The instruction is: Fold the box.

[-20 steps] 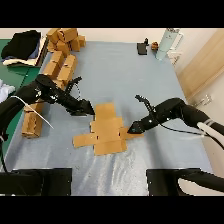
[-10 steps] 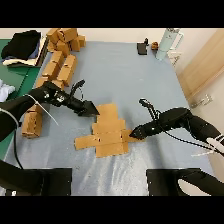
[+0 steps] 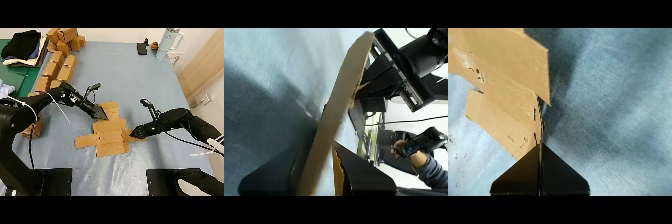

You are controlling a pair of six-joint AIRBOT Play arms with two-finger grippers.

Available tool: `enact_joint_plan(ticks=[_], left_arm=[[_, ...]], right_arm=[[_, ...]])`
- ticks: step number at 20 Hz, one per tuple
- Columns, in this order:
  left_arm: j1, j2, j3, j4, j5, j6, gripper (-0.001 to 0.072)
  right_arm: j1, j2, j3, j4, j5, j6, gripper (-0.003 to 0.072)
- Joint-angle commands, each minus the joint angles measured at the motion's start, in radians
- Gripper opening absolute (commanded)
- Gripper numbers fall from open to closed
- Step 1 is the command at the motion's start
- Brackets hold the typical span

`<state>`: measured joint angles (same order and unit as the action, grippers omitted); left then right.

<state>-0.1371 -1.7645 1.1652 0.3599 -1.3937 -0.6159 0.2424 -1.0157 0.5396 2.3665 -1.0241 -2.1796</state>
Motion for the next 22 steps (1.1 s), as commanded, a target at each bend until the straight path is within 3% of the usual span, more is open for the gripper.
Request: enact_joint_plan(ticks=[1,13,14,15,18,19,20,21,22], left_arm=[[-0.007,-0.012,0.014,0.026,-0.039,0.026,0.0295],[0.012,-0.012,0.014,0.022,-0.019,0.026,0.0272],[0.012,-0.012,0.014,0.022,-0.019,0.033,0.0081],[0.012,-0.012,0.014,0.022,-0.021,0.055,0.0015],[0.012,-0.012,0.014,0.005,-0.022,0.074,0.0015],[0.012,-0.012,0.014,-0.008,-0.021,0.070,0.0015],[0.012,-0.012,0.014,-0.026,-0.014,0.068,0.0015],[0.012,-0.012,0.014,-0.048,0.004,0.072,0.0015],[0.012,-0.012,0.018,-0.057,0.016,0.093,0.0014]], right_arm=[[0.001,0.001,-0.001,-0.008,0.003,0.013,0.0000],[0.001,0.001,-0.001,-0.040,0.002,0.033,0.0000],[0.001,0.001,-0.001,-0.040,0.001,0.033,0.0000],[0.001,0.001,-0.001,-0.040,0.002,0.033,0.0000],[0.001,0.001,-0.001,-0.040,0.003,0.033,0.0005],[0.001,0.001,-0.001,-0.040,0.005,0.033,0.0095],[0.001,0.001,-0.001,-0.040,0.010,0.034,0.0259],[0.001,0.001,0.000,-0.042,0.019,0.037,0.0358],[0.000,0.001,0.001,-0.051,0.032,0.061,0.0358]])
